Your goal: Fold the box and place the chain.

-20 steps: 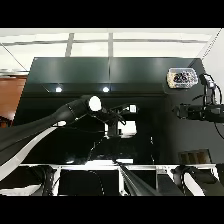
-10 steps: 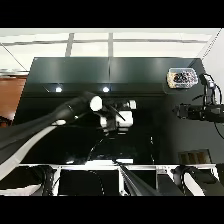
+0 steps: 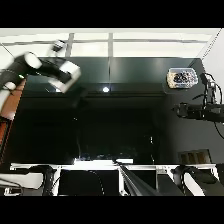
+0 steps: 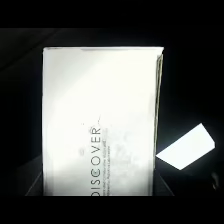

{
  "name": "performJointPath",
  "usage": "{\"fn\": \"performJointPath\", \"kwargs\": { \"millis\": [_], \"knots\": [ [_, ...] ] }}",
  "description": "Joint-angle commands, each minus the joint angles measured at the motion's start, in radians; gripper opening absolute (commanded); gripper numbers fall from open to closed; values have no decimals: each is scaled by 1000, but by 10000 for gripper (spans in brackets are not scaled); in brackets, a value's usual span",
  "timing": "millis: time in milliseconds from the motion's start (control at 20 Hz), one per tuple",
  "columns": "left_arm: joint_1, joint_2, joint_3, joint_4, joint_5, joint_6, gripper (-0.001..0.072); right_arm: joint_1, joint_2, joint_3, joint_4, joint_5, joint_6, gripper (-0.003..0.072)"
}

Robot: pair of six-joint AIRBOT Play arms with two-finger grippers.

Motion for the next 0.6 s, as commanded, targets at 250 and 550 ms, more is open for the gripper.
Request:
{"fn": "performJointPath", "kwargs": {
  "millis": [250,550],
  "knots": [
    [317,-452,587,119,-156,-211,294,0,-8,0,32,-76,8,16],
    [319,-578,660,82,-177,-233,313,0,-20,0,57,-65,10,16]
  ]
}}
